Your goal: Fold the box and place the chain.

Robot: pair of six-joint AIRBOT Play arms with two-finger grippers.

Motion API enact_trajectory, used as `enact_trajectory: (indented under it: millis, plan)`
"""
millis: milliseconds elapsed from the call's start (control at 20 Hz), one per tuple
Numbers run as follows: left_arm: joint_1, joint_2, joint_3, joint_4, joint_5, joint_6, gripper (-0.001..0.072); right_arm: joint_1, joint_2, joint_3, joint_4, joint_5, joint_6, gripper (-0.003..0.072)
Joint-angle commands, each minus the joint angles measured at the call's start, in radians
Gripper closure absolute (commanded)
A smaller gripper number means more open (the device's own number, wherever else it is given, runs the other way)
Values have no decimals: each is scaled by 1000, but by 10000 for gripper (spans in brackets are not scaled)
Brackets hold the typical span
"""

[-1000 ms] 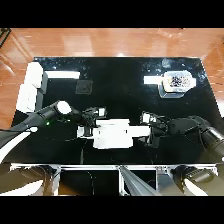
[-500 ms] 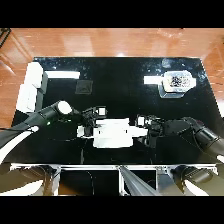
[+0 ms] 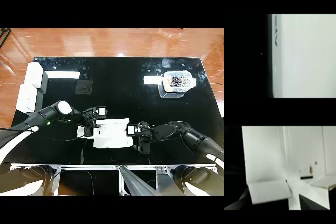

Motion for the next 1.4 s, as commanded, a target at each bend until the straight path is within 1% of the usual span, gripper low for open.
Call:
enact_trajectory:
  millis: [0,450,650,750,1000,1200,1350]
  plan:
    - [0,-1,1,0,-4,0,689,46,-10,0,57,93,5,-15]
    - [0,-1,1,0,-5,0,689,45,-1,0,70,108,209,-15]
    - [0,-1,1,0,-5,0,689,45,60,0,60,183,305,-14]
    - [0,-1,1,0,-5,0,689,45,84,0,59,206,304,-15]
    - [0,-1,1,0,-5,0,689,46,91,0,57,205,291,-15]
    - [0,-1,1,0,-5,0,689,46,91,0,51,232,155,-15]
    - [0,0,1,0,-5,0,690,46,91,0,51,234,92,-16]
